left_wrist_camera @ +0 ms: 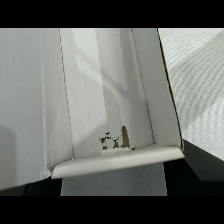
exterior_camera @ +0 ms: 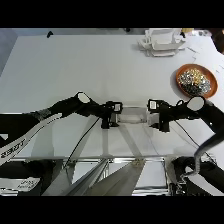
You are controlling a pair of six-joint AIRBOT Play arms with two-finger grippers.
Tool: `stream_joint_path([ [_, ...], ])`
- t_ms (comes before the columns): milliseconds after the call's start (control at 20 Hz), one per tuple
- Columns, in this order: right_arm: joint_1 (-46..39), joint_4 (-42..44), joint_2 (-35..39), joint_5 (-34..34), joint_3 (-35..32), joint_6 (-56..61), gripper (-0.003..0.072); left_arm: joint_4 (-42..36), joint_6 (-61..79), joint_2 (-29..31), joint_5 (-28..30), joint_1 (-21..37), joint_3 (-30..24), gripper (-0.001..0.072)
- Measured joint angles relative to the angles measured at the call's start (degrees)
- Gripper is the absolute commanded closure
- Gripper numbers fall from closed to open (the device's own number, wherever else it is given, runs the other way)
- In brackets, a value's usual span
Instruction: Fold the box and place the chain.
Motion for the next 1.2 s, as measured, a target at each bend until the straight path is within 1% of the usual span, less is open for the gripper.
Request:
stream_joint_path([
  [100,0.0,-0.48,3.65,1.46,0.0,1.97,0.0476,0.0,-0.02,0.0,0.0,0.0,0.0,0.0666],
  [150,0.0,0.22,5.29,2.45,0.0,2.69,0.0597,-0.02,0.0,0.0,0.0,0.0,0.0,0.0666],
  [200,0.0,1.77,6.47,3.02,0.0,3.17,0.0671,-0.02,-0.02,0.0,0.02,0.0,0.0,0.0666],
  [350,0.0,10.05,7.76,4.33,-0.04,3.74,0.0672,-0.02,-0.02,0.0,0.04,0.0,0.0,0.0666],
  [450,0.0,16.57,6.78,3.3,-0.07,3.93,0.0672,-0.02,-0.02,0.0,0.04,0.0,0.0,0.0666],
  [550,0.0,23.39,4.39,-0.37,-0.11,4.0,0.0672,-0.02,-0.04,0.0,0.04,0.0,0.0,0.0666],
  [800,0.02,36.89,-3.58,-13.66,-0.13,4.59,0.0672,-0.07,-0.22,0.0,0.11,0.02,0.0,0.0666],
  [950,0.04,39.78,-7.48,-17.64,-0.11,4.76,0.0673,-0.13,-0.22,0.0,0.28,0.02,0.0,0.0666],
  [1200,0.04,37.07,-10.14,-19.78,-0.11,7.65,0.0673,-0.11,-0.13,0.0,0.28,0.02,0.0,0.0666],
])
